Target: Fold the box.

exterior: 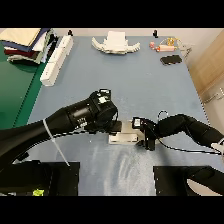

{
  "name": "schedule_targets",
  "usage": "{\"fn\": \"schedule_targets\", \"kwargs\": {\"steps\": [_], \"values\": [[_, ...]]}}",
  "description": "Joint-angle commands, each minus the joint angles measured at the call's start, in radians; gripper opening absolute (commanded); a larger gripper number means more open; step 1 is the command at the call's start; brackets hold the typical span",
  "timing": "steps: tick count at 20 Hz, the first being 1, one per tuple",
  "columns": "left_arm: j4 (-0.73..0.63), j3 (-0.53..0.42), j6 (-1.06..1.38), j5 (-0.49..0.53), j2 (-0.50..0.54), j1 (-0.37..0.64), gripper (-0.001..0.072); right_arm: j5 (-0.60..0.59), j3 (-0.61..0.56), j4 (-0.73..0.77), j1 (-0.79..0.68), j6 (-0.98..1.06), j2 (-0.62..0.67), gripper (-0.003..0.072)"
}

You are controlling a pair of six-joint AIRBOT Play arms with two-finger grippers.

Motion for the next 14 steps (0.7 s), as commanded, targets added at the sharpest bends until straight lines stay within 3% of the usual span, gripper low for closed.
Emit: {"fn": "schedule_targets", "kwargs": {"steps": [1,4,10,12,14], "values": [[0.018,0.001,0.017,0.000,0.043,-0.017,0.0024,0.000,0.000,0.001,0.000,0.000,-0.001,0.0505],[-0.023,0.001,0.195,0.031,0.043,-0.028,0.0012,0.000,0.000,0.001,0.000,0.000,-0.001,0.0505],[-0.235,-0.037,0.709,0.231,0.087,0.025,0.0011,0.000,0.000,0.000,0.000,0.000,-0.001,0.0505],[-0.321,-0.117,0.898,0.254,0.158,0.110,0.0012,0.000,0.000,0.000,0.000,0.000,-0.001,0.0505],[-0.492,-0.238,1.213,0.270,0.253,0.254,0.0012,0.000,0.000,0.000,0.000,0.000,-0.001,0.0505]]}}
